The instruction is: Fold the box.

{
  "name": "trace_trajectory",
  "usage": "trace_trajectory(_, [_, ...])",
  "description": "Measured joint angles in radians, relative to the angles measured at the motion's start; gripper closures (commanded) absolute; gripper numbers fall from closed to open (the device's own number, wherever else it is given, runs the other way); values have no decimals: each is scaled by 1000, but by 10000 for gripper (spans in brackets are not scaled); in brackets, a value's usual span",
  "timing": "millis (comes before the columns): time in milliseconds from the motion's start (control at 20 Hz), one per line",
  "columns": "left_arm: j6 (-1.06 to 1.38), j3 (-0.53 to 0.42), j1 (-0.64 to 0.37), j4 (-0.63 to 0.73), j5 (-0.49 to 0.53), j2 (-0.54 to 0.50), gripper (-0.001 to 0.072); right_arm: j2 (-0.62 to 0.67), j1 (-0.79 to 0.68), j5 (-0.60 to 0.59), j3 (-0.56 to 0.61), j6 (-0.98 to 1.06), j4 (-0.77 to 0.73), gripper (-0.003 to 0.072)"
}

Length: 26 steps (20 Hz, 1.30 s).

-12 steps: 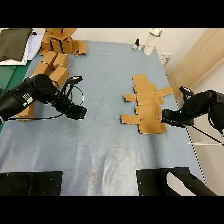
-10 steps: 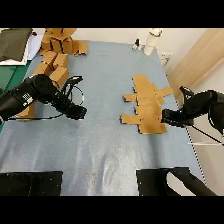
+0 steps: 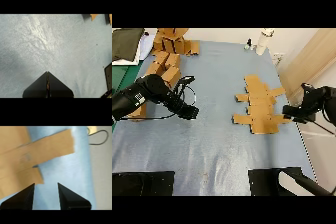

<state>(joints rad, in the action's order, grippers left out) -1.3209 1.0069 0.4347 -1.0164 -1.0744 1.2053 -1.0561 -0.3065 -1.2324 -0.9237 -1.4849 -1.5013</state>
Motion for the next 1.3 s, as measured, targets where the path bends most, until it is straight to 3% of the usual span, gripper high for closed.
trace_trajectory(350, [0, 0, 0, 0, 48, 0, 697, -246, -120, 63, -146, -138, -14, 237])
trace_trajectory(650, [0, 0, 0, 5, 95, 0, 697, -362, -135, 103, -177, -256, -47, 240])
trace_trajectory(750, [0, 0, 0, 6, 101, 0, 697, -382, -135, 113, -179, -310, -87, 323])
trace_trajectory(850, [0, 0, 0, 7, 111, 0, 697, -392, -136, 116, -181, -370, -135, 323])
trace_trajectory(1000, [0, 0, 0, 8, 118, 0, 697, -398, -136, 71, -182, -463, -244, 334])
trace_trajectory(1100, [0, 0, 0, 27, 119, 0, 697, -398, -136, 18, -182, -502, -317, 384])
trace_trajectory(1300, [0, 0, 0, 74, 117, 0, 696, -397, -126, -89, -182, -540, -431, 384])
